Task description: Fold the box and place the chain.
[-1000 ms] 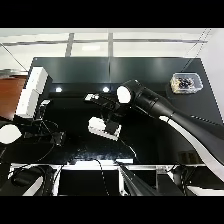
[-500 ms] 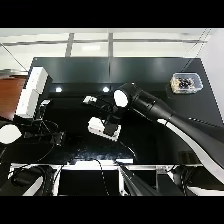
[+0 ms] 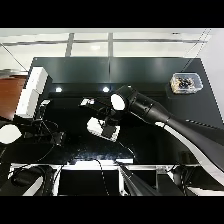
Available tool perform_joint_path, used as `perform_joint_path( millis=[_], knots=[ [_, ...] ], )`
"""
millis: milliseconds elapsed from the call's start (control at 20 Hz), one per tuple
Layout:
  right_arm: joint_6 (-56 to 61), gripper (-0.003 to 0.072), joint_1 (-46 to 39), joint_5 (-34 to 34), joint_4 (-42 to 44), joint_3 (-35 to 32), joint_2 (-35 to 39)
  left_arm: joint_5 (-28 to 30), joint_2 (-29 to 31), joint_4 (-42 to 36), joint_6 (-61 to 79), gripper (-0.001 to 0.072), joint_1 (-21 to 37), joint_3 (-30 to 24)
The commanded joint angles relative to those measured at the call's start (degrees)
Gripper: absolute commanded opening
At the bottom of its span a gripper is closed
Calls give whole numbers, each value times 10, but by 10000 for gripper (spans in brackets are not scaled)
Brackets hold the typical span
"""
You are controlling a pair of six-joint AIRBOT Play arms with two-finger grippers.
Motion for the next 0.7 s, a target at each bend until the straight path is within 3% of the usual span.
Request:
perform_joint_path(
  millis=[0, 300, 350, 650],
  knots=[
    [5, 242, 1, -1, -1, 0, 0, 0, 0, 0, 0, 693, 0, 0],
    [16, 238, 5, -16, -11, 0, 0, 0, 0, 0, 0, 692, 0, 0],
    [15, 148, 5, -16, -12, 0, 0, 0, 0, 0, 0, 693, 0, 0],
    [19, 134, 5, -16, -11, -1, 0, 0, 0, 0, 0, 692, 0, 0]
  ],
)
